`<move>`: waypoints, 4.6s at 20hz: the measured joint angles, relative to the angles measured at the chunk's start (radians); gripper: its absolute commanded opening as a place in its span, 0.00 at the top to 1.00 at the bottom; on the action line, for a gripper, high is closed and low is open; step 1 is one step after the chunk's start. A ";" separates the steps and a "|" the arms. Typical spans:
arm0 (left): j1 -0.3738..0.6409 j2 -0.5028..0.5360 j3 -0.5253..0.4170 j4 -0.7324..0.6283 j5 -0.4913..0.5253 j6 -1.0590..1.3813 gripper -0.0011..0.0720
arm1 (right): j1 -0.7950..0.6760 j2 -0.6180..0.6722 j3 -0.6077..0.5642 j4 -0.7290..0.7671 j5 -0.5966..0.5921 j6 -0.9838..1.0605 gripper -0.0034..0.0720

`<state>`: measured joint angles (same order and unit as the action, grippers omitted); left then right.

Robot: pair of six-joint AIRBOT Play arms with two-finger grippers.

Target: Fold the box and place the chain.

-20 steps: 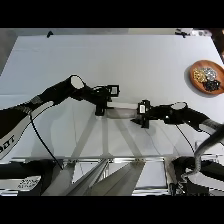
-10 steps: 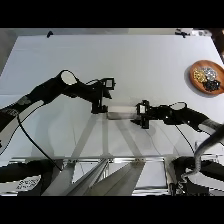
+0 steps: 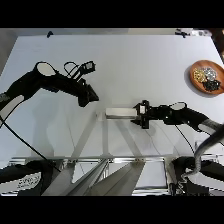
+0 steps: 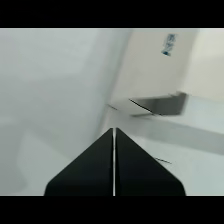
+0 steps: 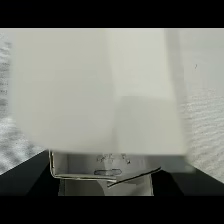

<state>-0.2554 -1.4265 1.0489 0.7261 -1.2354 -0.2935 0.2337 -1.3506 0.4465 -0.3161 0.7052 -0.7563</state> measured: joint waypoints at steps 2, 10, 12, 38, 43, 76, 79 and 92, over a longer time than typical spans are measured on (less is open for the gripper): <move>0.008 0.007 -0.005 -0.007 -0.090 -0.030 0.99 | 0.000 0.000 0.000 0.000 0.000 0.000 0.40; -0.253 0.041 -0.058 -0.095 -0.076 0.023 0.98 | 0.000 0.000 0.000 0.000 0.002 -0.001 0.40; -0.330 0.037 -0.062 -0.123 0.009 0.042 0.98 | 0.000 0.000 0.000 0.000 0.002 -0.001 0.40; -0.420 -0.174 -0.065 -0.203 0.752 -0.263 0.98 | 0.000 0.000 0.000 -0.001 0.003 0.000 0.40; -0.382 -0.177 -0.064 -0.107 0.634 -0.426 0.98 | 0.000 0.000 0.000 -0.003 0.008 -0.002 0.40; -0.288 -0.058 -0.051 -0.022 0.520 -0.519 0.76 | 0.000 0.000 0.000 0.001 0.003 0.000 0.40; -0.249 0.008 -0.051 -0.022 0.515 -0.486 0.76 | 0.000 0.000 0.000 0.001 0.003 0.000 0.40; -0.060 0.082 -0.058 0.051 0.068 -0.238 0.98 | 0.000 0.000 0.000 0.001 0.003 0.000 0.40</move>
<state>-0.3153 -1.3441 0.9905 0.7769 -1.1675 -0.5320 0.2340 -1.3506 0.4469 -0.3149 0.7078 -0.7567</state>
